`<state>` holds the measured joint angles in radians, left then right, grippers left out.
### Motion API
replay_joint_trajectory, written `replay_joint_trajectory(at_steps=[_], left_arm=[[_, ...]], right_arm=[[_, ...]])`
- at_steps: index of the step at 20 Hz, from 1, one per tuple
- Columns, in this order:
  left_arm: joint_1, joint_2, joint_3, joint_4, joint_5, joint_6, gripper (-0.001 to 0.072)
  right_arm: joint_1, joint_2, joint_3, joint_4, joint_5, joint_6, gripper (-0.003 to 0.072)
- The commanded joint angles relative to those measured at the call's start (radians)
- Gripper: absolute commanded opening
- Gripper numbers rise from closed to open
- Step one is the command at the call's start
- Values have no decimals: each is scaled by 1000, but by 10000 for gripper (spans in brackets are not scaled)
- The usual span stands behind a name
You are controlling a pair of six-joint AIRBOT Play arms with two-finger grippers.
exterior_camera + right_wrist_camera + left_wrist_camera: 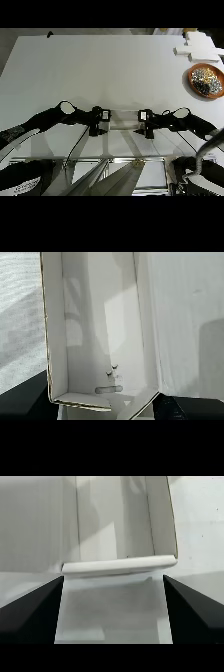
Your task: Fold the box and place the chain.
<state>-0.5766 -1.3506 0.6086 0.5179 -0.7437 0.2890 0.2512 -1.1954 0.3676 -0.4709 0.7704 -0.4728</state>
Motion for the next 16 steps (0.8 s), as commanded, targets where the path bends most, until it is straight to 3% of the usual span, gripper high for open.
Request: replay_joint_trajectory(at_steps=[1, 16], left_arm=[[-11, -17, 0, -37, 16, 3, 700], [-48, -50, 5, -108, 59, 71, 699]], right_arm=[[0, 1, 0, 0, 0, 0, 319], [0, 1, 0, 0, 0, 0, 319]])
